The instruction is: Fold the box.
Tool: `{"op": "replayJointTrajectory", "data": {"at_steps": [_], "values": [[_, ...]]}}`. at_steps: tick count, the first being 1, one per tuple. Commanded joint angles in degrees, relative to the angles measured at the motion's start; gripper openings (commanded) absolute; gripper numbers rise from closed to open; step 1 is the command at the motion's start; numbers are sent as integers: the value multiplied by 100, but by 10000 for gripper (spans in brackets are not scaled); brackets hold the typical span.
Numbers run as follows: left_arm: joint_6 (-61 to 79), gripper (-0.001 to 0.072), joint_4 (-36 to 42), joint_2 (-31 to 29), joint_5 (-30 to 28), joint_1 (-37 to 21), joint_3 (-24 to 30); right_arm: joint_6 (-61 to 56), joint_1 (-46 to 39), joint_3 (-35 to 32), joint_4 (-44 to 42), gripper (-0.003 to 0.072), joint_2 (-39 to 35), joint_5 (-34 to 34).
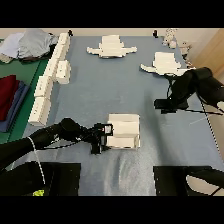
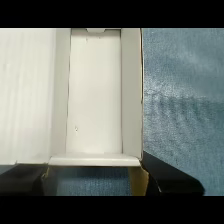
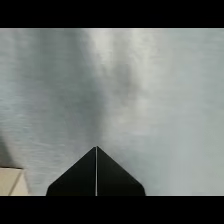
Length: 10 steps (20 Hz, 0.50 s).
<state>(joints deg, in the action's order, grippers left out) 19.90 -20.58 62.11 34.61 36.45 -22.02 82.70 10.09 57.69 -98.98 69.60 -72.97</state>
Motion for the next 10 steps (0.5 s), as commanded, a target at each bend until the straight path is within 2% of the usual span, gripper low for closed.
{"op": "replayJointTrajectory", "data": {"at_steps": [1, 3, 5, 8, 10], "values": [[0, 450, 0, 0, -2, 0, 0, 1843, -1117, -227, -2986, 2, 387, 658], [2, 451, -2, 0, 0, 0, 0, 2398, -1016, -428, -3508, 0, 769, 522], [0, 451, 0, 0, -2, 0, 0, 3449, -839, -664, -4194, 0, 1075, 98], [0, 451, 0, 0, 0, 0, 0, 4704, -682, -977, -5134, -1, 1126, -308], [0, 451, 0, 0, 0, 0, 0, 5230, -595, -1097, -5351, -1, 1073, -420]]}}
